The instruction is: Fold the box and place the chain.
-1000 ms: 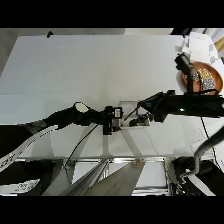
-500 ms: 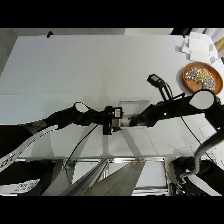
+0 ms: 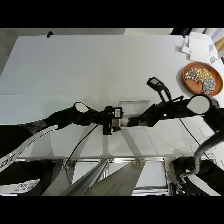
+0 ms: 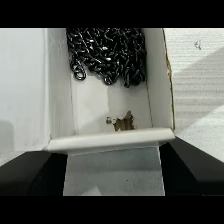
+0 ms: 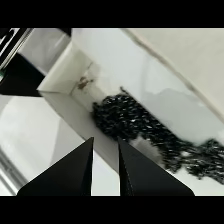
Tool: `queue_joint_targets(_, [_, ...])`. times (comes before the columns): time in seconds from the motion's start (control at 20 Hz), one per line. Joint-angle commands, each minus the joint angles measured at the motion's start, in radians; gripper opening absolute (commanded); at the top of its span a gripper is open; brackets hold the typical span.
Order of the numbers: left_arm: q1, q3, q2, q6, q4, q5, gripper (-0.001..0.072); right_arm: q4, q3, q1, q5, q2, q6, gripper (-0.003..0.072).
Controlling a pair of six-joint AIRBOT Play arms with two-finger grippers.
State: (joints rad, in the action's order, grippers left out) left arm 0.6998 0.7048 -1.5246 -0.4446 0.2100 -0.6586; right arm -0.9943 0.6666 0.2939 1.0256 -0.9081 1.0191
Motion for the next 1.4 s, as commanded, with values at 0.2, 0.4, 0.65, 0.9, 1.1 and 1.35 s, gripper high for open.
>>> queue_joint_targets(0.2, [0.000, 0.000, 0.000, 0.000, 0.000, 0.000, 0.0068, -0.219, 0.029, -0.260, 0.058, 0.020, -0.306, 0.0145])
queue_joint_targets(0.4, [0.000, 0.000, 0.000, 0.000, 0.000, 0.000, 0.0068, -0.197, -0.068, -0.243, -0.009, -0.082, -0.466, 0.0243])
queue_joint_targets(0.65, [0.000, 0.000, 0.000, 0.000, 0.000, 0.000, 0.0068, -0.193, -0.128, -0.149, -0.187, -0.146, -0.492, 0.0356])
queue_joint_targets(0.9, [0.000, 0.000, 0.000, 0.000, 0.000, 0.000, 0.0068, -0.179, -0.130, -0.122, -0.241, -0.209, -0.493, 0.0287])
queue_joint_targets(1.1, [0.000, 0.000, 0.000, 0.000, 0.000, 0.000, 0.0068, -0.180, -0.135, -0.122, -0.259, -0.209, -0.470, 0.0231])
queue_joint_targets(1.35, [0.000, 0.000, 0.000, 0.000, 0.000, 0.000, 0.0068, -0.179, -0.148, -0.122, -0.290, -0.209, -0.413, 0.0110])
